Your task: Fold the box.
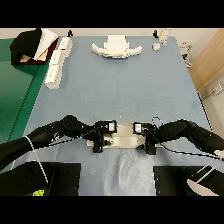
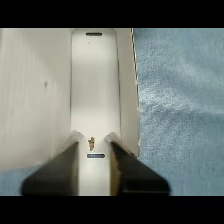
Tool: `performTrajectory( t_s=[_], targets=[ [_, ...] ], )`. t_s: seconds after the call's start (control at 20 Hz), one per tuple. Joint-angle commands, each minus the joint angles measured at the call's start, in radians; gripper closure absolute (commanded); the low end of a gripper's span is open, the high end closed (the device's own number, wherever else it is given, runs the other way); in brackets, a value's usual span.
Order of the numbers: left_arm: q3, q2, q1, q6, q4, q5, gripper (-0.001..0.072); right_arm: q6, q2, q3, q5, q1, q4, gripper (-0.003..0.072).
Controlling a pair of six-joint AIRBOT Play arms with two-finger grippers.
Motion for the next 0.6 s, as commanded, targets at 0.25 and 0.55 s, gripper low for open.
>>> performTrajectory(
  t_s=[0.25,0.55],
  targets=[
    [0.015,0.103,0.007,-0.583,0.356,-0.101,0.0696,0.000,0.000,0.000,0.000,0.001,0.000,0.0158],
    [0.015,0.334,0.224,-1.204,0.483,-0.269,0.0696,0.000,0.000,0.000,0.000,0.001,0.000,0.0158]
  ],
)
